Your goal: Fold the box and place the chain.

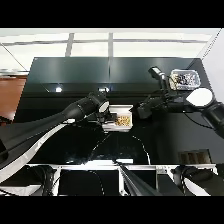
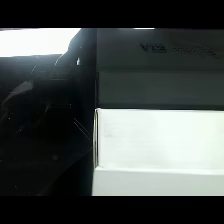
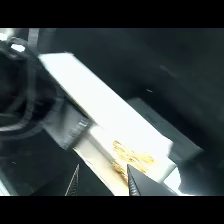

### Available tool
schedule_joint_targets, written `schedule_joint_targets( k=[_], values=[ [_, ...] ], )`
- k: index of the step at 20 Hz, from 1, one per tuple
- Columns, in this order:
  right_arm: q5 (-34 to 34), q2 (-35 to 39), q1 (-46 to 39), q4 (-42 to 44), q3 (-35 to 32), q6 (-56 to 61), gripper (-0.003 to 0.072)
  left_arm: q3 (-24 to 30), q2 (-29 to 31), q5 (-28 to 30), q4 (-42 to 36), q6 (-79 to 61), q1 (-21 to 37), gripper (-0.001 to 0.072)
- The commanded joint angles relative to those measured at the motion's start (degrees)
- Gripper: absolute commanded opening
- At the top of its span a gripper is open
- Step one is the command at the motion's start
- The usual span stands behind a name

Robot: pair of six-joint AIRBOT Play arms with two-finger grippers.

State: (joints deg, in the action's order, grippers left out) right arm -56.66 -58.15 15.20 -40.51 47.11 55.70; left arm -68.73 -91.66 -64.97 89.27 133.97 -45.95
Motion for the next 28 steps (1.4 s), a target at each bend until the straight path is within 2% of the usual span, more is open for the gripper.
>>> schedule_joint_targets(
  k=[1,4,13,14,15,16,20,22,24,26,27,28],
  values=[
    [-5.99,1.99,-7.63,-6.21,-0.11,0.66,0.0359,0.00,0.00,0.52,0.00,0.00,0.02,0.0030],
    [-11.02,2.19,-13.35,-11.54,-0.20,3.21,0.0359,0.00,-0.02,1.49,0.00,0.00,0.02,0.0031],
    [-9.07,2.19,-14.38,-12.98,-0.20,3.21,0.0359,-0.17,0.37,1.57,-1.73,0.02,0.02,0.0035],
    [-9.05,2.19,-14.38,-13.35,-0.20,3.21,0.0358,-0.52,0.79,1.51,-1.73,0.07,0.02,0.0148],
    [-9.01,2.19,-14.38,-13.55,-0.20,3.21,0.0359,-0.96,1.57,1.51,-1.42,0.02,0.02,0.0416],
    [-8.90,2.19,-14.38,-13.57,-0.20,3.21,0.0359,-1.36,2.49,1.40,-0.52,0.02,0.04,0.0580],
    [-8.70,2.19,-14.38,-13.57,-0.20,3.21,0.0359,-1.40,9.46,-1.07,4.17,-7.65,0.04,0.0591],
    [-8.68,2.19,-14.38,-13.57,-0.20,3.21,0.0359,0.07,14.23,-5.38,11.06,-10.19,0.55,0.0591],
    [-8.57,2.19,-14.38,-13.57,-0.20,3.21,0.0359,3.63,19.28,-7.78,14.19,-10.16,3.19,0.0591],
    [-7.98,2.19,-14.38,-13.55,-0.20,3.23,0.0359,9.77,24.13,-4.07,12.70,-9.79,8.24,0.0591],
    [-7.58,2.19,-14.38,-13.55,-0.20,3.23,0.0359,13.42,26.03,-0.81,9.01,-10.03,11.87,0.0591],
    [-7.30,2.19,-14.38,-13.55,-0.20,3.23,0.0359,16.85,27.12,3.72,1.70,-14.36,15.54,0.0590]
  ],
)
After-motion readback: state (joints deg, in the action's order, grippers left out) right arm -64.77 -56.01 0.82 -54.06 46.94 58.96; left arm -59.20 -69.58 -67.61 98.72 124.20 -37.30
